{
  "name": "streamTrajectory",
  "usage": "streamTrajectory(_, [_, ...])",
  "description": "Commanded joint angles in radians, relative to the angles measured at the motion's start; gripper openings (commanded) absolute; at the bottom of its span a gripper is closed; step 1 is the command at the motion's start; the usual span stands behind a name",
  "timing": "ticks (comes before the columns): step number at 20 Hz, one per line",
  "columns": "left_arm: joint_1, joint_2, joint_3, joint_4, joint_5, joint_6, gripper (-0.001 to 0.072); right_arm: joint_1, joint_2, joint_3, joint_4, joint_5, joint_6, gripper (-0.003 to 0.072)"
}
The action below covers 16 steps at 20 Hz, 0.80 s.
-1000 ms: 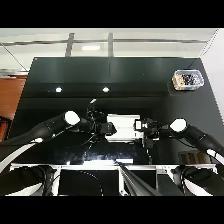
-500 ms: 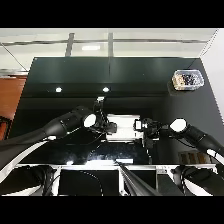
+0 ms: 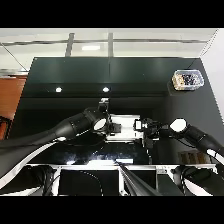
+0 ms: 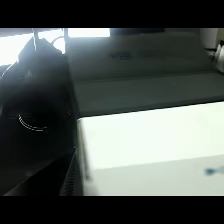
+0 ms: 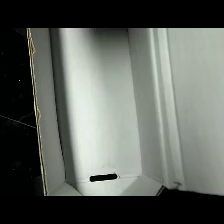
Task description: Fold the box and place the chain.
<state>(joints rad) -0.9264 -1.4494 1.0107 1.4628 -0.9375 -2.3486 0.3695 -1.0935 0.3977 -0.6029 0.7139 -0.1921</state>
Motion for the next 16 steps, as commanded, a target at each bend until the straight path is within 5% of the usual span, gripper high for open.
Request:
streamTrajectory(1, [-0.033,-0.063,0.072,0.066,-0.090,-0.021,0.0333,0.001,0.000,0.000,0.000,0.002,0.000,0.0477])
streamTrajectory(4, [-0.050,-0.087,0.106,0.131,-0.159,-0.061,0.0333,0.001,0.000,0.000,0.000,0.005,0.000,0.0478])
streamTrajectory(14, [-0.055,-0.095,0.108,0.092,-0.158,-0.093,0.0262,0.001,0.000,0.000,0.000,0.007,0.000,0.0477])
streamTrajectory(16, [-0.057,-0.097,0.108,0.092,-0.159,-0.095,0.0140,0.001,0.000,0.000,0.000,0.008,0.000,0.0478])
